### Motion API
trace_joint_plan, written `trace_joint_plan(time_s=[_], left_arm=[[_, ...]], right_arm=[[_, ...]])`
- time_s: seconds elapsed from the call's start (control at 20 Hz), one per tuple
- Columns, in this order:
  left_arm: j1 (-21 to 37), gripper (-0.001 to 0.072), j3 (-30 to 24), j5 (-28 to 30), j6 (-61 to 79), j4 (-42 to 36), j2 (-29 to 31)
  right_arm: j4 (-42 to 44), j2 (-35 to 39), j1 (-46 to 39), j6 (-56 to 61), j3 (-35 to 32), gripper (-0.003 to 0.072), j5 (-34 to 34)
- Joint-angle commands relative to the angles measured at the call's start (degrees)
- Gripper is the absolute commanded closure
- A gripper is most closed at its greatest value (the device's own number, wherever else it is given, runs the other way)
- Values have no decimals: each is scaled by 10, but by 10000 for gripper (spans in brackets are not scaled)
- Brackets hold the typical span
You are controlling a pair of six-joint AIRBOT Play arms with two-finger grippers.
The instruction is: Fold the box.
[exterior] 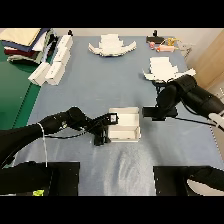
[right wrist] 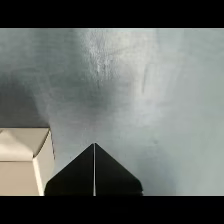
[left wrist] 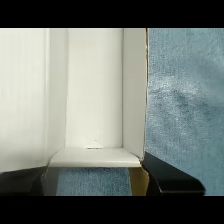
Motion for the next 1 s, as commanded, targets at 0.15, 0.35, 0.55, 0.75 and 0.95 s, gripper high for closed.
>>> trace_joint_plan(time_s=[0.15, 0.35, 0.55, 0.75, 0.95], left_arm=[[0, 187, 0, 0, 0, 0, 0], [0, 187, 0, 0, 0, 0, 0], [0, 187, 0, 0, 0, 0, 0], [0, 187, 0, 0, 0, 0, 0], [0, 187, 0, 0, 0, 0, 0]], right_arm=[[411, -160, -197, -338, 39, 683, -11], [495, -239, -201, -461, 105, 683, -171], [497, -234, -176, -500, 110, 683, -229], [426, -180, -127, -517, 106, 683, -211], [327, -95, -53, -540, 48, 683, -101]])
